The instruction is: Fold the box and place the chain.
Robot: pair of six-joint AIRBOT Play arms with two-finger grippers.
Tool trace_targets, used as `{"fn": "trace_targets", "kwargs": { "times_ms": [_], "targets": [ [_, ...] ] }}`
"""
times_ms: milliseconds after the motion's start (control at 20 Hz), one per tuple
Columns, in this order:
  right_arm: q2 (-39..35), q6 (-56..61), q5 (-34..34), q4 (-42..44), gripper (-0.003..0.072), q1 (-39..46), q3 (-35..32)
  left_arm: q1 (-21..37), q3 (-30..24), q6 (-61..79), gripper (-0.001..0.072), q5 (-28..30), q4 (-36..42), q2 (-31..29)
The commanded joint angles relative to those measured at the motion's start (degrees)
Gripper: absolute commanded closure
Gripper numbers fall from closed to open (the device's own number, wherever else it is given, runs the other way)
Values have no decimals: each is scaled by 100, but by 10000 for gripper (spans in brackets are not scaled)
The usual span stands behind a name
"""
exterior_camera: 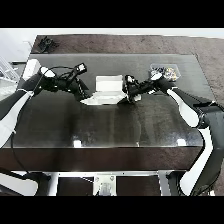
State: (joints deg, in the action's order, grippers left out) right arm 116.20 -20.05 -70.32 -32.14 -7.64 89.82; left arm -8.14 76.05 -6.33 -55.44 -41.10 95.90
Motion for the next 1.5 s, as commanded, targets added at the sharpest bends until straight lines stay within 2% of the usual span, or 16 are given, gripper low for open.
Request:
{"fn": "trace_targets", "kwargs": {
  "times_ms": [0,150,200,500,600,750,1100,1450],
  "targets": [
    [0,4,0,2,117,-4,2,-59,-4,-142,172,179,0,48],
    [0,4,0,2,117,-4,2,-61,-2,-170,168,105,-57,52],
    [0,4,0,2,117,-4,2,-61,-2,-153,137,216,-68,52],
    [0,4,0,2,118,-4,2,-61,151,37,142,229,-621,190],
    [0,4,0,2,117,-4,2,-61,315,238,141,50,-595,372],
    [0,4,0,2,117,-4,2,-61,568,859,141,-625,-479,684],
    [0,4,0,2,117,-4,2,-61,592,1394,141,-452,221,756],
    [0,4,0,2,118,-4,2,-61,592,1384,145,-717,234,761]
  ]
}}
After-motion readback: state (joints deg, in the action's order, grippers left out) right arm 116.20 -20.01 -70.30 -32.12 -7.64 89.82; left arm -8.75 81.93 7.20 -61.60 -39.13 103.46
